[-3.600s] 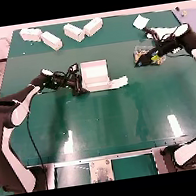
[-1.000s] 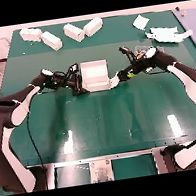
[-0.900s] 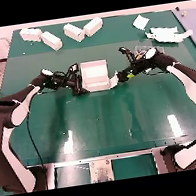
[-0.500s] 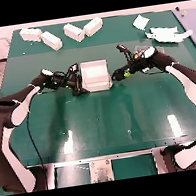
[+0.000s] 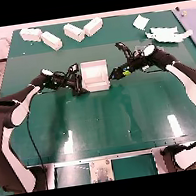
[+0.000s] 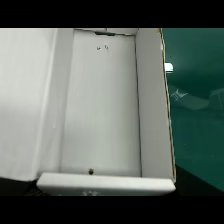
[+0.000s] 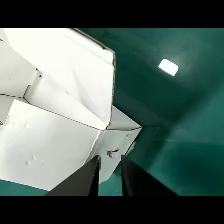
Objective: Fold the box and place the chain.
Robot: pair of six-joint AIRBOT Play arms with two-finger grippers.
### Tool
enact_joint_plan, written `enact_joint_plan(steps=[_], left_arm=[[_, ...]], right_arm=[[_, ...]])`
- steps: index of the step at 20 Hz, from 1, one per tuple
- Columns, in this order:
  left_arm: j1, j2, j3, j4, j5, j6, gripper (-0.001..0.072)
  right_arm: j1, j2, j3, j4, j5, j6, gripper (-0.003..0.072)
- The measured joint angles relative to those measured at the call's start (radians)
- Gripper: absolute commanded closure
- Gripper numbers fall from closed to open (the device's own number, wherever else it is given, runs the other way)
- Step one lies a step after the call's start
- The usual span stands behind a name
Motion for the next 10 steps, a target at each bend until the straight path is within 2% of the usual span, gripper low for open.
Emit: enact_joint_plan(steps=[10], left_arm=[[0.000,0.000,0.000,0.002,-0.002,0.003,0.0082]], right_arm=[[0.000,0.002,0.004,0.007,0.067,0.027,0.0436]])
